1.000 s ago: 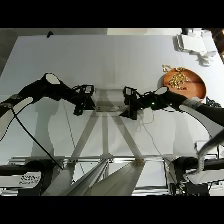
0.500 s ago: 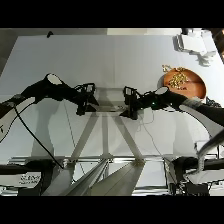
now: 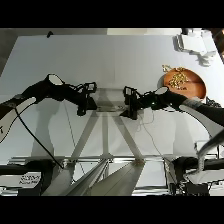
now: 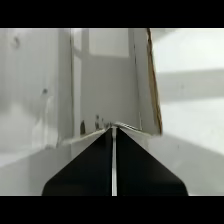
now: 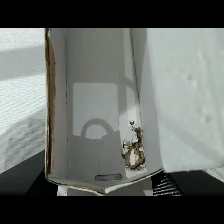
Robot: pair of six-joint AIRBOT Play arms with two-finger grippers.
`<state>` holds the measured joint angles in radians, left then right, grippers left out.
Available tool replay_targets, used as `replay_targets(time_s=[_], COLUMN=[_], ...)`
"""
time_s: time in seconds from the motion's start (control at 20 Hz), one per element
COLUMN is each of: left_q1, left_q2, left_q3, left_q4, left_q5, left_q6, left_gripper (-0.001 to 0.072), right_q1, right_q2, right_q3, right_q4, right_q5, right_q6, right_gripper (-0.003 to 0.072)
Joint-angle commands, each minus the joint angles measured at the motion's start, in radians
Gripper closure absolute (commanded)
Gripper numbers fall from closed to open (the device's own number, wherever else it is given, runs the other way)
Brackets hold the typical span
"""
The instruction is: Fold the box and place the chain.
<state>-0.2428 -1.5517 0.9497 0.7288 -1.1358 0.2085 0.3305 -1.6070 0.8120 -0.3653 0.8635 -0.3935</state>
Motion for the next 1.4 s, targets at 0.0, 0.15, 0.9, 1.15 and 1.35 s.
replay_targets(time_s=[0.0, 0.15, 0.9, 1.15, 1.35], left_q1=[0.03, 0.102, 0.243, 0.133, 0.065], left_q2=[0.061, 0.14, 0.206, 0.19, 0.184], left_q3=[0.0, 0.0, -0.287, -0.289, -0.288], left_q4=[0.077, 0.097, 0.05, 0.072, 0.041], left_q5=[-0.007, -0.047, 0.166, 0.251, 0.29], left_q6=[-0.085, -0.141, -1.04, -1.204, -1.25], left_gripper=[0.0676, 0.0676, 0.0706, 0.0706, 0.0704], right_q1=[0.001, 0.0, 0.001, 0.001, 0.001], right_q2=[0.001, 0.001, 0.001, 0.001, 0.001], right_q3=[0.001, 0.001, 0.001, 0.001, 0.001], right_q4=[0.0, 0.0, 0.0, 0.0, 0.0], right_q5=[0.0, 0.0, 0.0, 0.0, 0.0], right_q6=[0.0, 0.0, 0.0, 0.0, 0.0], right_gripper=[0.0148, 0.0148, 0.0148, 0.0148, 0.0148])
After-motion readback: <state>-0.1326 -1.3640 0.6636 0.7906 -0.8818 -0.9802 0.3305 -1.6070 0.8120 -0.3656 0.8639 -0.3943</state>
